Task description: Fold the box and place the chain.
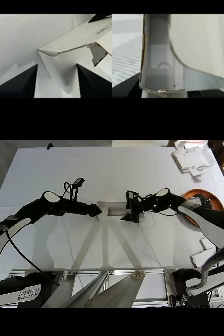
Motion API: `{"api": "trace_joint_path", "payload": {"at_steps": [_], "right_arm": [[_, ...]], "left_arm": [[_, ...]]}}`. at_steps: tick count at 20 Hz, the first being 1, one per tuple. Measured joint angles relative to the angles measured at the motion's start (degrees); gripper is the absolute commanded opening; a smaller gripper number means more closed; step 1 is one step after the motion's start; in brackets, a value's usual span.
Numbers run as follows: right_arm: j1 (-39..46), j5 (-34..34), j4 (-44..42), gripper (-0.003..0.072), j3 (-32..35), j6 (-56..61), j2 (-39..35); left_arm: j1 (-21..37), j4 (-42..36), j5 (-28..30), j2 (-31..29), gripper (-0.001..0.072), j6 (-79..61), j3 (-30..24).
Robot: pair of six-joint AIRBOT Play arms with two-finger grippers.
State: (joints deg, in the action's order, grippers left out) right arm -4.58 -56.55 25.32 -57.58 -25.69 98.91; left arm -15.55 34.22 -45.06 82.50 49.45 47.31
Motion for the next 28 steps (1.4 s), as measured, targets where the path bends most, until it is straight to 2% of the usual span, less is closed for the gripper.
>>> {"api": "trace_joint_path", "payload": {"at_steps": [9,10,11,16,28], "right_arm": [[0.0,0.2,0.0,0.0428,0.0,0.1,0.0],[0.0,0.2,0.0,0.0428,0.0,0.1,0.0],[0.0,0.2,0.0,0.0428,0.0,0.1,0.0],[0.0,0.2,-0.1,0.0428,0.0,0.1,0.0],[0.0,0.2,0.0,0.0428,0.0,0.0,0.0]], "left_arm": [[1.3,-1.3,-1.5,-0.9,0.0520,-0.5,0.0],[1.4,-1.6,-1.8,-0.9,0.0593,-0.6,0.0],[1.4,-1.7,-1.8,-0.9,0.0707,-0.6,0.0],[0.5,-2.3,-1.7,-0.7,0.0701,-1.9,0.0],[-1.7,-3.0,3.7,3.8,0.0697,-2.9,0.1]]}}
